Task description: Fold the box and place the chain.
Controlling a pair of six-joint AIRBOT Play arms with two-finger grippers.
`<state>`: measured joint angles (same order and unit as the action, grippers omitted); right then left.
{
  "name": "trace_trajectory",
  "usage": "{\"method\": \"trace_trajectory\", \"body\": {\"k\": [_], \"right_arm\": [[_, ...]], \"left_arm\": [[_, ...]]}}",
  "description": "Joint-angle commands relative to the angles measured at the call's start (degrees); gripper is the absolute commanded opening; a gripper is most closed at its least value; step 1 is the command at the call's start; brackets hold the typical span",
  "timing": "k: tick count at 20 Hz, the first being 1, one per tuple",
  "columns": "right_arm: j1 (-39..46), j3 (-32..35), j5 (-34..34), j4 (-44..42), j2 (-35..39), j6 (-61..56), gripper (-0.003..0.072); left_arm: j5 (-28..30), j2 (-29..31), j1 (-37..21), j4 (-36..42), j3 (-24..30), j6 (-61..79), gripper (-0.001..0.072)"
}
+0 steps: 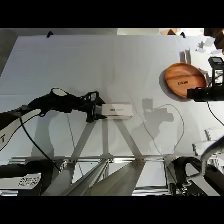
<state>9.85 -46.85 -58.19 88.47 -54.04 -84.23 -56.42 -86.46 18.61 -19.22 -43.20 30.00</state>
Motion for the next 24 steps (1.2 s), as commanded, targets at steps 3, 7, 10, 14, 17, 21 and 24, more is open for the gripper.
{"method": "trace_trajectory", "body": {"k": [3, 7, 10, 14, 17, 21, 24], "right_arm": [[0.0, 0.0, -0.1, -0.4, 0.0, -0.4, 0.0009], [0.0, 0.0, -0.8, -0.4, 0.0, -0.4, 0.001], [0.0, 0.0, -0.9, -0.4, 0.0, -0.4, 0.001], [0.0, 0.0, -1.0, -0.4, 0.0, -0.4, 0.001], [0.0, 0.0, -1.0, -0.4, 0.0, -0.4, 0.001], [0.0, 0.0, -1.0, -0.4, 0.0, -0.4, 0.001], [0.0, 0.0, -1.0, -0.4, 0.0, -0.4, 0.001]], "left_arm": [[3.4, 13.6, -2.8, -20.6, 0.0, -31.2, 0.0006], [3.7, 26.9, -8.7, -49.8, 0.0, -64.7, 0.0006], [6.1, 34.5, -14.9, -69.7, 0.0, -77.3, 0.0008], [19.9, 38.6, -26.7, -63.7, 0.0, -86.4, 0.0003], [35.6, 37.8, -32.4, -45.3, 3.0, -87.0, 0.0002], [48.4, 36.2, -29.7, -40.6, 16.1, -83.8, 0.0001], [50.1, 31.7, -29.1, -42.2, 24.6, -83.8, 0.0003]]}}
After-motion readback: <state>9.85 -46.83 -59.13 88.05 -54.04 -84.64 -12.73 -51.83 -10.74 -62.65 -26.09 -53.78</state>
